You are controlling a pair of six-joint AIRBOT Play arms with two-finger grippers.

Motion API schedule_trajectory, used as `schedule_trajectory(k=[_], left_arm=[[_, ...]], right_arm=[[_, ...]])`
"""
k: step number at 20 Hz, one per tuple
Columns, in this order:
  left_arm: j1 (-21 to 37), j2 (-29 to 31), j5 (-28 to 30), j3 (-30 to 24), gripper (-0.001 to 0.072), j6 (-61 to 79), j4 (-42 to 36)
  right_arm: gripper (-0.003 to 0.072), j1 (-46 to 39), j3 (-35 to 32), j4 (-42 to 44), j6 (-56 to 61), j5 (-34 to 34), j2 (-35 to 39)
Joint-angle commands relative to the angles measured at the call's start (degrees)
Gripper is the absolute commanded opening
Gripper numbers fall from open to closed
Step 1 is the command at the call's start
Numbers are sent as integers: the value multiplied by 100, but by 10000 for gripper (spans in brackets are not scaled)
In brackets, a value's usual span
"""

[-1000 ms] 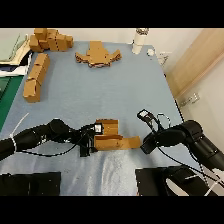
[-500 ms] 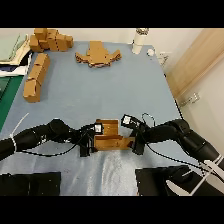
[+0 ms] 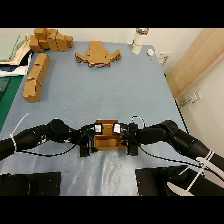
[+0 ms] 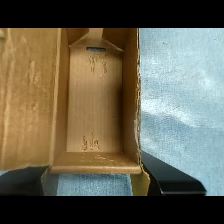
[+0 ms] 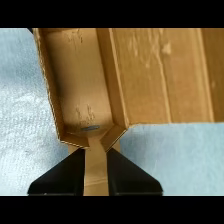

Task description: Fold the box.

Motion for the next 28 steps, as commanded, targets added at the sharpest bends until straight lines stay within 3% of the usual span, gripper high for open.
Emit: schedule_trajectory(k=[1,2,10,11,12,13,19,20,22,24,28], left_arm=[[7,-2,2,0,526,2,2],[7,-2,2,0,526,2,2],[7,-2,2,0,526,2,2],[7,-2,2,0,526,2,2],[7,-2,2,0,526,2,2],[7,-2,2,0,526,2,2],[7,-2,2,0,526,2,2],[7,-2,2,0,526,2,2],[7,-2,2,0,526,2,2],[7,-2,0,0,526,2,2],[7,-2,2,0,526,2,2]], right_arm=[[196,90,4,98,-280,267,-28],[156,90,4,142,-328,275,-35],[172,448,4,472,-645,601,-321],[282,470,2,533,-645,601,-387],[455,496,4,568,-645,616,-446],[501,525,4,579,-645,629,-483],[501,553,4,575,-636,629,-487],[467,549,4,573,-470,592,-474],[45,549,162,136,369,96,-321],[3,549,490,-1421,2662,-444,-50],[3,402,807,-4736,6800,-1707,704]])
